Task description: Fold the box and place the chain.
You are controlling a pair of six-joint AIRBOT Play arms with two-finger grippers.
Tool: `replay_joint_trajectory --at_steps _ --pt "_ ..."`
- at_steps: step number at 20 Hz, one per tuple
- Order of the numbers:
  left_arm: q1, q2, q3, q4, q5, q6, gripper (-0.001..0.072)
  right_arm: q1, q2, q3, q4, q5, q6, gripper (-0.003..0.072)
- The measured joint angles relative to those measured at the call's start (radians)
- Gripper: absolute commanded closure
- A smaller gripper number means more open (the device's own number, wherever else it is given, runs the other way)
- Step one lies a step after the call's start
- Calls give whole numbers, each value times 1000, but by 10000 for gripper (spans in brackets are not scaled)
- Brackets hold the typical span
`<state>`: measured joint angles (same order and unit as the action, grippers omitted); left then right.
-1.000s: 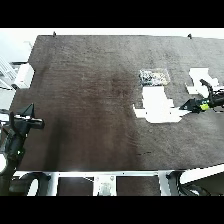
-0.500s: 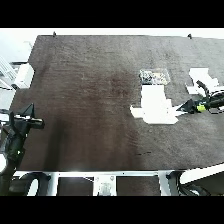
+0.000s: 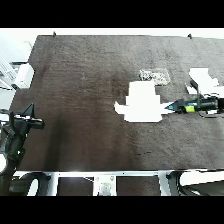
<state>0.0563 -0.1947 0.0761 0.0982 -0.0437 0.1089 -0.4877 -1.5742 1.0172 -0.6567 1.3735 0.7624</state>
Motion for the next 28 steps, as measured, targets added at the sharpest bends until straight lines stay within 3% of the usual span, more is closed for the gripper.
replay_joint_trajectory --at_steps 7,16,17,18,19,24,28 --pt "0 0 1 0 2 0 689 332 6 -2 151 -277 45 680" --pt "0 0 2 0 -23 -17 689 462 -119 138 173 -388 138 680" --pt "0 0 2 0 -47 -27 666 468 -130 149 174 -397 142 680" --pt "0 0 2 0 -74 -33 404 475 -142 160 175 -404 145 680" --pt "0 0 2 1 -106 -40 336 481 -153 170 176 -407 146 680" --pt "-1 -10 5 -6 -184 -96 340 502 -187 215 176 -417 152 680" --pt "0 -108 66 -11 -200 -129 339 510 -195 229 172 -418 151 679"
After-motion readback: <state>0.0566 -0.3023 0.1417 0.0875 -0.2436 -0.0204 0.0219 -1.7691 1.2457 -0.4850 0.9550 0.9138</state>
